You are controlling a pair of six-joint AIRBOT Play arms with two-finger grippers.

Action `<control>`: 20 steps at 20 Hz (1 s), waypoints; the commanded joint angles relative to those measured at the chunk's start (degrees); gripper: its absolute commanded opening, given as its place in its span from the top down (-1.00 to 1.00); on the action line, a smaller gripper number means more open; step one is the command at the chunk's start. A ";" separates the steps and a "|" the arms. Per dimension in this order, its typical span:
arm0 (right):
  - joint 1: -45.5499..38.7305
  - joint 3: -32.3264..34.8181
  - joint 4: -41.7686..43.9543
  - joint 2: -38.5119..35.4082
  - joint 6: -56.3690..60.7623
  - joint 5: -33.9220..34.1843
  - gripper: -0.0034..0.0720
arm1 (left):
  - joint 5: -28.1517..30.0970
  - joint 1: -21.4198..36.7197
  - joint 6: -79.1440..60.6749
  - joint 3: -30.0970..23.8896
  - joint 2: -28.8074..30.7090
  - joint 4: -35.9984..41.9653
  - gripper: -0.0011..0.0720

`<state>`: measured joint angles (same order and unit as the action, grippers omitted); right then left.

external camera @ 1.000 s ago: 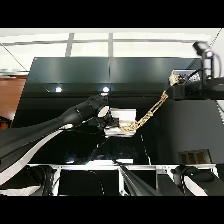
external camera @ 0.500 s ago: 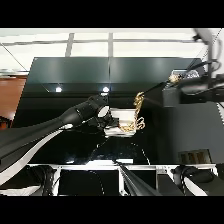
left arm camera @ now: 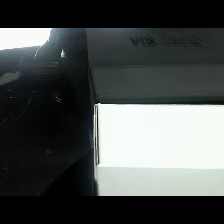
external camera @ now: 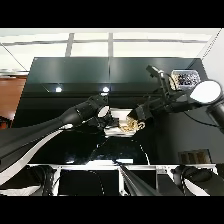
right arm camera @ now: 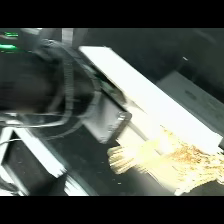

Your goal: Fold the box and place the chain.

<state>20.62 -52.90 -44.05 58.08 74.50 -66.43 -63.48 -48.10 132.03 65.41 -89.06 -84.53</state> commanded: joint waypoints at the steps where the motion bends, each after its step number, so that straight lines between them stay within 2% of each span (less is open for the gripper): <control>1: -2.49 2.80 -1.79 -0.04 -0.96 2.10 -0.58 | 0.00 0.02 0.00 -0.02 -0.02 0.00 0.89; 2: -5.11 2.80 -3.32 -0.94 -2.16 1.11 -0.58 | 0.00 0.02 0.00 -0.02 -0.02 -0.02 0.89; 4: -8.79 3.87 -14.25 -2.49 -2.93 1.01 -0.58 | 0.04 0.02 0.00 -0.02 -0.02 -0.02 0.89; 5: -8.94 6.16 -20.22 -2.71 -5.03 2.84 -0.58 | 0.04 0.02 0.00 -0.02 -0.02 -0.02 0.89; 6: -8.96 9.55 -22.03 -2.67 -8.37 6.25 -0.59 | 0.04 0.02 0.00 -0.02 -0.02 -0.04 0.89; 7: -8.92 13.51 -20.83 -2.62 -15.02 10.58 -0.85 | 0.02 0.02 0.00 -0.02 -0.02 -0.02 0.89; 8: -8.68 16.37 -19.17 -2.43 -21.81 14.47 -1.00 | -0.07 0.02 0.00 -0.02 -0.02 -0.02 0.89; 10: -7.54 19.80 -16.17 -1.46 -35.65 21.35 -1.00 | -0.02 0.02 0.00 -0.02 -0.02 -0.02 0.89; 11: -7.13 20.28 -15.96 -0.48 -43.85 22.45 -1.00 | 0.02 0.02 0.00 -0.02 -0.02 -0.02 0.89; 15: -6.01 20.37 -6.67 5.99 -64.96 18.56 -0.97 | 0.00 0.02 0.00 -0.02 -0.02 -0.04 0.89; 17: -4.31 20.37 -2.84 7.89 -69.53 17.97 -0.97 | -0.02 0.02 0.00 -0.02 -0.02 -0.02 0.89; 20: -3.23 20.39 -2.89 8.26 -72.67 17.84 -0.98 | 0.00 0.02 0.00 -0.02 -0.02 -0.02 0.89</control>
<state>16.29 -32.77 -49.63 65.04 9.76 -48.27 -63.48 -48.10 132.03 65.41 -89.03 -84.53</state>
